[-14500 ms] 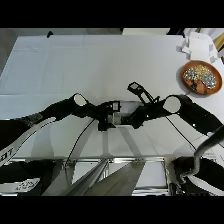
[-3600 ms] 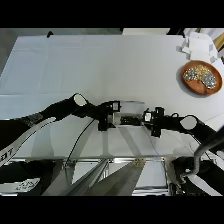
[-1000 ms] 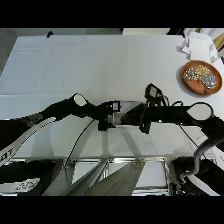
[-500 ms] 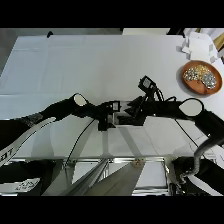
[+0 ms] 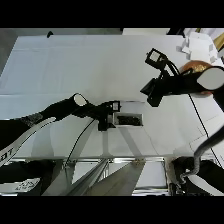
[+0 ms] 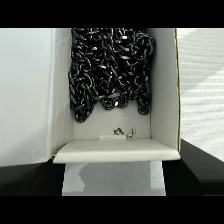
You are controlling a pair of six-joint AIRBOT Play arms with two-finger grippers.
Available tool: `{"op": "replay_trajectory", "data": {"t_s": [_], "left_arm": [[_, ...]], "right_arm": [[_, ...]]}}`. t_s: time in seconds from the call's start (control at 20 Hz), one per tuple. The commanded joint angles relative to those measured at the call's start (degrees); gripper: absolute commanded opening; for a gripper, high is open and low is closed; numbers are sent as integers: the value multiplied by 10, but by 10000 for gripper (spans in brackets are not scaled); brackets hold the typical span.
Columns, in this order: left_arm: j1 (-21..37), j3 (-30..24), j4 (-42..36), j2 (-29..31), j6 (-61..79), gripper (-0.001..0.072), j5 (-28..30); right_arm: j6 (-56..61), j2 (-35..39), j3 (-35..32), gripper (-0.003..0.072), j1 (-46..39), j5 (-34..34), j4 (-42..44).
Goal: Fold the box and place the chain.
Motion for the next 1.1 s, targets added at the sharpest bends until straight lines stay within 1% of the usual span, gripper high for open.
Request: {"op": "replay_trajectory", "data": {"t_s": [0.0,0.15,0.2,0.25,0.4,0.5,0.7,0.9,1.05], "left_arm": [[0,0,0,0,0,392,0],[0,0,0,0,0,392,0],[0,0,0,0,0,392,0],[0,0,0,0,0,392,0],[0,0,0,0,0,392,0],[0,0,0,0,0,392,0],[0,0,0,0,0,392,0],[0,0,0,0,0,392,0],[0,0,0,0,0,392,0]], "right_arm": [[26,-70,13,12,4,24,14],[24,-112,13,16,29,22,55],[19,-113,13,52,40,19,59],[11,-111,13,62,49,19,58],[-30,-104,12,59,66,50,55],[-41,-95,6,56,70,69,40],[-41,-59,-11,56,70,84,-19],[-55,-15,-40,56,70,84,-25],[-55,-10,-63,58,70,83,-13]]}}
